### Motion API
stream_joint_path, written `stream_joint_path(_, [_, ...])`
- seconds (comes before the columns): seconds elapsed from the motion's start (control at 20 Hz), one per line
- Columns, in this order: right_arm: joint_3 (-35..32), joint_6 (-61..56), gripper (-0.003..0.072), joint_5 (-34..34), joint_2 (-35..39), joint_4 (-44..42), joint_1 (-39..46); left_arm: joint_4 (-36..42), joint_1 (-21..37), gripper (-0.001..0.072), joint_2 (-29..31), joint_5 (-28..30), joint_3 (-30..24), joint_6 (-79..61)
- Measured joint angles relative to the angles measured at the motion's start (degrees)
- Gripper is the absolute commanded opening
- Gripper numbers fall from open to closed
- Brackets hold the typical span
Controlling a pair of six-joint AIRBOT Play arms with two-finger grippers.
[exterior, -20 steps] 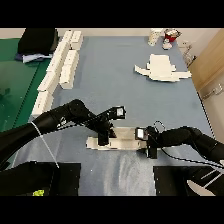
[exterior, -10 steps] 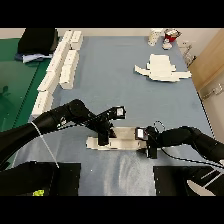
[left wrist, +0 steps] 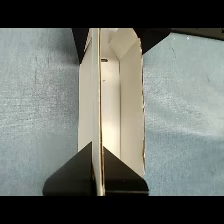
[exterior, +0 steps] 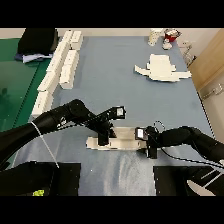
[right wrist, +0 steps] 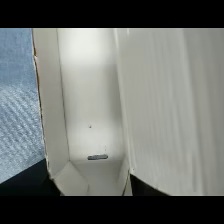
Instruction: Fold the box.
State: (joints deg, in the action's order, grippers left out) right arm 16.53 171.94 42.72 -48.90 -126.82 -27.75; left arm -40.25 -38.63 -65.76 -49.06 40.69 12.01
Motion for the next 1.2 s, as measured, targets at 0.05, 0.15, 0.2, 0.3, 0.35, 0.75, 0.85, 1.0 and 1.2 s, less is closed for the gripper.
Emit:
stream_joint_path(0.05, [0.00, 0.00, 0.0515, 0.00, 0.00, 0.00, 0.00, 0.00, 0.02, 0.0016, 0.00, 0.00, 0.00, 0.00])
stream_joint_path(0.15, [0.00, 0.00, 0.0515, 0.00, 0.00, 0.00, 0.00, 0.00, 0.02, 0.0016, 0.00, 0.00, 0.00, 0.00])
stream_joint_path(0.2, [-0.02, 0.00, 0.0515, 0.00, 0.00, 0.00, 0.00, 0.00, 0.02, 0.0016, 0.00, 0.00, 0.00, 0.00])
stream_joint_path(0.3, [0.00, 0.00, 0.0515, 0.00, 0.00, 0.00, 0.00, 0.00, 0.00, 0.0017, 0.00, 0.00, 0.00, 0.00])
stream_joint_path(0.35, [0.00, 0.00, 0.0515, 0.00, 0.00, 0.00, 0.00, 0.00, 0.02, 0.0018, 0.00, 0.11, 0.00, 0.00])
stream_joint_path(0.75, [0.00, 0.00, 0.0515, -0.02, 0.00, 0.00, 0.00, -0.13, 0.11, 0.0618, 0.15, 1.09, 0.00, 1.75])
stream_joint_path(0.85, [0.00, 0.00, 0.0515, 0.00, 0.00, 0.00, 0.00, -0.55, 0.98, 0.0692, 0.96, 0.07, 0.00, 4.81])
stream_joint_path(1.0, [0.00, 0.00, 0.0515, 0.00, 0.00, 0.00, 0.00, -5.70, 3.82, 0.0663, 4.07, -2.27, 0.22, 14.40])
stream_joint_path(1.2, [0.00, 0.00, 0.0515, 0.00, 0.00, 0.00, 0.00, -15.19, 9.35, 0.0017, 8.92, -8.66, 0.37, 28.94])
